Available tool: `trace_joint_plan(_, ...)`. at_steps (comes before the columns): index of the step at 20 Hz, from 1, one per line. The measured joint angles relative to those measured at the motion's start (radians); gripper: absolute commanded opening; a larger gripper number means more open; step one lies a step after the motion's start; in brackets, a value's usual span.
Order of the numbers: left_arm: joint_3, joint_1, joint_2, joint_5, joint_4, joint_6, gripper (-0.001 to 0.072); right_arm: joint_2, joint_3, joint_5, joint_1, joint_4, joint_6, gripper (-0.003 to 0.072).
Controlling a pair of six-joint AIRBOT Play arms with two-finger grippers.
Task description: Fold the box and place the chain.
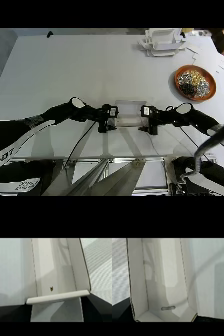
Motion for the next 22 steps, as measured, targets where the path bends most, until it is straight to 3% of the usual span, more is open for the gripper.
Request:
trace_joint_plan(14, 0.0, -0.001, 0.0, -0.008, 0.001, 0.002, 0.014, 0.084, 0.0, 0.019, 0.0, -0.18, 0.192, 0.0694)
trace_joint_plan(16, 0.0, -0.001, 0.0, -0.01, 0.003, 0.003, 0.014, 0.092, 0.0, 0.026, 0.0, -0.209, 0.227, 0.0659)
trace_joint_plan(22, 0.0, -0.001, 0.0, -0.01, 0.002, 0.0, 0.014, 0.191, 0.0, 0.061, -0.045, -0.308, 0.317, 0.0659)
